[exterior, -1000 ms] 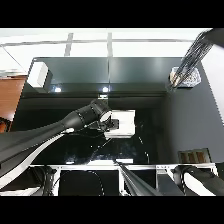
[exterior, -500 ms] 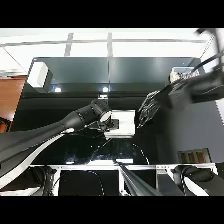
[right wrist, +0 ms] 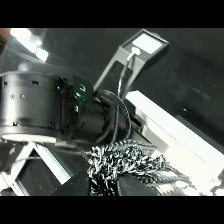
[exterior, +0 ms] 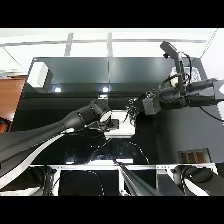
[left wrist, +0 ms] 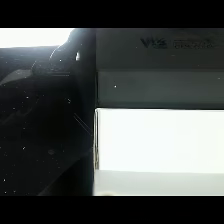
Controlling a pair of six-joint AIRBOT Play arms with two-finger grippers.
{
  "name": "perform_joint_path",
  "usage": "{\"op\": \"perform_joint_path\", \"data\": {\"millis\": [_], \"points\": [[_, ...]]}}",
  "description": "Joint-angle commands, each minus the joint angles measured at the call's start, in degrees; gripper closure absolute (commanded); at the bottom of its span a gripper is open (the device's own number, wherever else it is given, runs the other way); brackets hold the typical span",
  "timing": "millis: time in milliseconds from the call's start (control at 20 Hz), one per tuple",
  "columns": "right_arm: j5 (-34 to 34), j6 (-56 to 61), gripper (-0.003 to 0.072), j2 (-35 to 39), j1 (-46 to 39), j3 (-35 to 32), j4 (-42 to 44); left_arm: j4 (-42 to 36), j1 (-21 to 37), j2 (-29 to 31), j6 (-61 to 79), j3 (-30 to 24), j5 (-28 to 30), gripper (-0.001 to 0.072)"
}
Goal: Fold the box and place the chain.
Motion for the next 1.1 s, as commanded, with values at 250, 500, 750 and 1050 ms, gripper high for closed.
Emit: {"op": "perform_joint_path", "data": {"millis": [250, 500, 750, 1050], "points": [[0.4, 0.0, 0.0672, 0.0, -2.2, 3.2, 3.2, 0.0, 0.0, 0.0, 0.0, 0.0, 0.0, 0.0684], [1.8, 0.5, 0.0672, -0.3, -1.6, 3.7, 1.4, 0.0, 0.0, 0.0, 0.0, 0.0, 0.0, 0.0684], [-1.1, 0.8, 0.0672, -0.4, 0.2, 1.8, 1.3, 0.0, 0.0, 0.0, 0.0, 0.0, 0.0, 0.0684], [-1.7, 0.6, 0.0672, -0.4, -0.8, 3.4, 5.2, 0.0, 0.0, 0.0, 0.0, 0.0, 0.0, 0.0684]]}}
